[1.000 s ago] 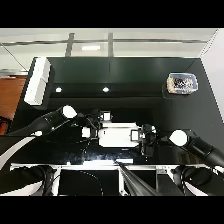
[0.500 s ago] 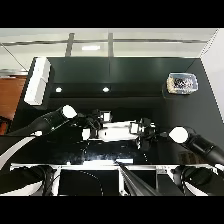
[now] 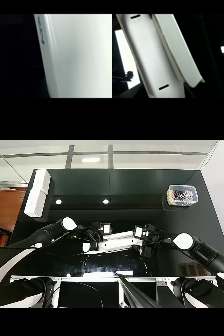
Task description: Fold the box and place the chain.
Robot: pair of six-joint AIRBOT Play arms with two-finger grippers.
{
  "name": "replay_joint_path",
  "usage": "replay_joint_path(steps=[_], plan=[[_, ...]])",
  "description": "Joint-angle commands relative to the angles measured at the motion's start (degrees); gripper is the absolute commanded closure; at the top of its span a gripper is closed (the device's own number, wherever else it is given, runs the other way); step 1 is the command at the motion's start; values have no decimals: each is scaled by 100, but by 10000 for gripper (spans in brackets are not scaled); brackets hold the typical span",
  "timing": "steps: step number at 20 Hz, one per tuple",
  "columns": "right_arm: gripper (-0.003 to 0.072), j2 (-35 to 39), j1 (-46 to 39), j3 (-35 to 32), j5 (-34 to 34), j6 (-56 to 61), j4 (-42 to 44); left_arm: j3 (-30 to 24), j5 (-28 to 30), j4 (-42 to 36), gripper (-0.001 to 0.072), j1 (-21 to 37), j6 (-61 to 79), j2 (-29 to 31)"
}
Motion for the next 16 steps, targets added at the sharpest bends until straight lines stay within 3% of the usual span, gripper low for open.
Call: replay_joint_path(steps=[1,16], plan=[[103,0,-17,15,-96,-9,2,4,-7,4,684,-4,4,-2],[104,0,-13,96,457,-153,-2,4,-289,472,685,-2,372,118]])
